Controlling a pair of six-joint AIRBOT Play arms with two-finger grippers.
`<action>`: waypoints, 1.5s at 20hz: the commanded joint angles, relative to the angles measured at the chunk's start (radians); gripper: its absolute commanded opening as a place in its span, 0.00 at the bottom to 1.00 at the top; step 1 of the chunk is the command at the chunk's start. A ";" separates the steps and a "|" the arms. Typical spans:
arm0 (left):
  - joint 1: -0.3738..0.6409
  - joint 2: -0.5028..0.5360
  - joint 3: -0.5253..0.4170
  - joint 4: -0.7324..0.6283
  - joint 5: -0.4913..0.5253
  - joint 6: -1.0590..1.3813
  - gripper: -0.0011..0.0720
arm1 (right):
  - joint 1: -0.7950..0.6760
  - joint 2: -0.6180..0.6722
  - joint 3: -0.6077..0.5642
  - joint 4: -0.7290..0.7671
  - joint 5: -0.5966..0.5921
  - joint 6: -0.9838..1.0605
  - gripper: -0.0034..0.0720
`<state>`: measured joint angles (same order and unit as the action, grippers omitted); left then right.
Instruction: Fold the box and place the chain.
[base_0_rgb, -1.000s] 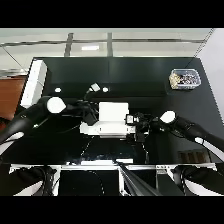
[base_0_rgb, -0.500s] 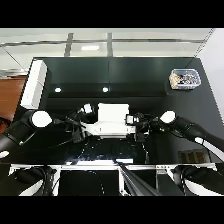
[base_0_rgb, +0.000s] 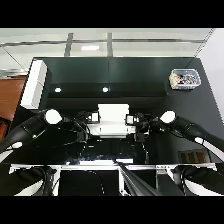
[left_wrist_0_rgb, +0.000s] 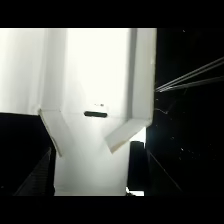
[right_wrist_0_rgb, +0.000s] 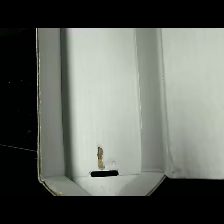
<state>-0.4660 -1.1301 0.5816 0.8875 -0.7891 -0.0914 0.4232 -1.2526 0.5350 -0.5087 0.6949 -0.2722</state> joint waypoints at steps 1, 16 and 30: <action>-0.001 -0.025 -0.001 -0.069 0.029 0.084 0.94 | 0.001 0.000 0.000 0.000 0.000 0.000 0.35; -0.019 -0.054 -0.001 -0.341 0.060 0.096 0.22 | 0.001 0.000 0.000 0.000 0.000 0.000 0.35; -0.019 -0.116 -0.001 -0.370 0.063 0.118 0.28 | 0.001 0.000 0.000 0.000 0.000 0.000 0.35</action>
<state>-0.4850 -1.2449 0.5808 0.5232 -0.7204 0.0235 0.4232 -1.2526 0.5350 -0.5087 0.6937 -0.2722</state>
